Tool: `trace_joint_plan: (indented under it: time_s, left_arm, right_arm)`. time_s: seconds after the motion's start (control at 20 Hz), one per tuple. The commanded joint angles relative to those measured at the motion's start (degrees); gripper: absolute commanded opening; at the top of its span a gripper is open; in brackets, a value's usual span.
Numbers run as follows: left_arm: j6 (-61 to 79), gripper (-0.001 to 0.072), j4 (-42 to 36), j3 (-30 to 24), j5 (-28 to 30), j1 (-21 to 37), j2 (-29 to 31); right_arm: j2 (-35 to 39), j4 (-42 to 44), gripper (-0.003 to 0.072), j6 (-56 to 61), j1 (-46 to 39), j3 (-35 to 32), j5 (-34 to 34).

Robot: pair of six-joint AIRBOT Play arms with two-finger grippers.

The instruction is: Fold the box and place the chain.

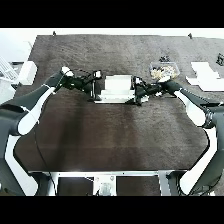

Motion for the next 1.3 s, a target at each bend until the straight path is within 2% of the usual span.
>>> trace_joint_plan:
  time_s: [0.0,0.05,0.1,0.15,0.45,0.55,0.85,0.9,1.25]
  left_arm:
    - [0.04,0.0707,-0.98,0.04,0.85,0.00,-0.28]
    - [0.04,0.0695,-1.18,0.04,0.81,0.00,-0.28]
    - [0.31,0.0533,-1.18,0.04,0.46,0.00,-0.28]
    - [1.53,0.0515,-1.31,0.02,-0.28,0.00,-0.28]
    - [1.49,0.0514,-0.98,0.00,-0.63,-1.77,-0.55]
    - [1.46,0.0397,-1.14,-0.02,-0.55,-2.10,-0.57]
    - [1.40,0.0386,-1.20,-0.02,0.98,-2.05,-0.57]
    - [1.42,0.0276,-1.38,-0.02,0.94,-2.05,-0.57]
    - [1.51,0.0279,-6.84,-0.02,-0.66,-2.12,-1.70]
  right_arm:
    - [-0.02,0.00,0.0626,0.00,0.04,-0.02,0.00]
    - [-0.02,0.02,0.0626,0.00,0.04,-0.02,0.00]
    - [-0.02,0.00,0.0627,0.00,0.04,-0.02,0.00]
    - [-0.02,0.00,0.0626,0.00,0.04,-0.02,0.00]
    - [-0.02,0.00,0.0626,0.00,0.04,-0.02,0.00]
    - [-0.02,0.00,0.0626,0.00,0.04,-0.02,0.00]
    - [-0.02,0.00,0.0626,0.00,0.04,-0.02,0.00]
    - [-0.02,0.00,0.0626,0.00,0.04,-0.02,0.00]
    - [-0.02,0.00,0.0626,0.00,0.04,-0.02,0.00]
